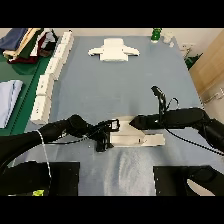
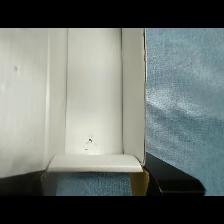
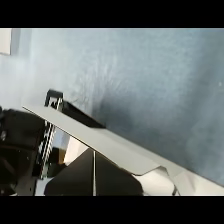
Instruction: Fold the box.
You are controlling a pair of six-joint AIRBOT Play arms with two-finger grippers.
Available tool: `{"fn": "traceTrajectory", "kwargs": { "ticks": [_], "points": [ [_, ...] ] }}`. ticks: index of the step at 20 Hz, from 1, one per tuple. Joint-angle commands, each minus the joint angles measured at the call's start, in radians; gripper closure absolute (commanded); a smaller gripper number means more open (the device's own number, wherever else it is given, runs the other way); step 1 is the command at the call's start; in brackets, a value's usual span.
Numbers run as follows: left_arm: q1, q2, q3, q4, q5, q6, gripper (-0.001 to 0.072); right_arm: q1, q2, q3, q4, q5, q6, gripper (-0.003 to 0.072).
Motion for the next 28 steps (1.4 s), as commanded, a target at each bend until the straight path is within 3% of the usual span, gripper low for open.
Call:
{"fn": "traceTrajectory", "kwargs": {
  "ticks": [1, 9, 17, 22, 28],
  "points": [
    [0.001, 0.001, 0.0, 0.005, 0.002, 0.001, 0.0187, 0.001, -0.056, 0.001, 0.003, 0.117, 0.004, 0.0682],
    [0.001, 0.001, 0.0, 0.004, 0.002, 0.0, 0.0187, 0.001, -0.267, 0.001, -0.007, 0.111, -0.034, 0.0682],
    [0.002, 0.001, 0.0, 0.004, 0.002, 0.0, 0.0187, 0.001, -0.278, 0.001, -0.008, 0.104, -0.053, 0.0682],
    [0.002, 0.001, 0.0, 0.003, 0.001, 0.0, 0.0187, 0.0, -0.136, 0.034, -0.044, 0.031, -0.106, 0.0684],
    [0.002, 0.001, 0.0, 0.003, 0.002, 0.0, 0.0187, 0.0, 0.187, 0.05, -0.32, -0.274, -0.106, 0.0683]
  ]
}}
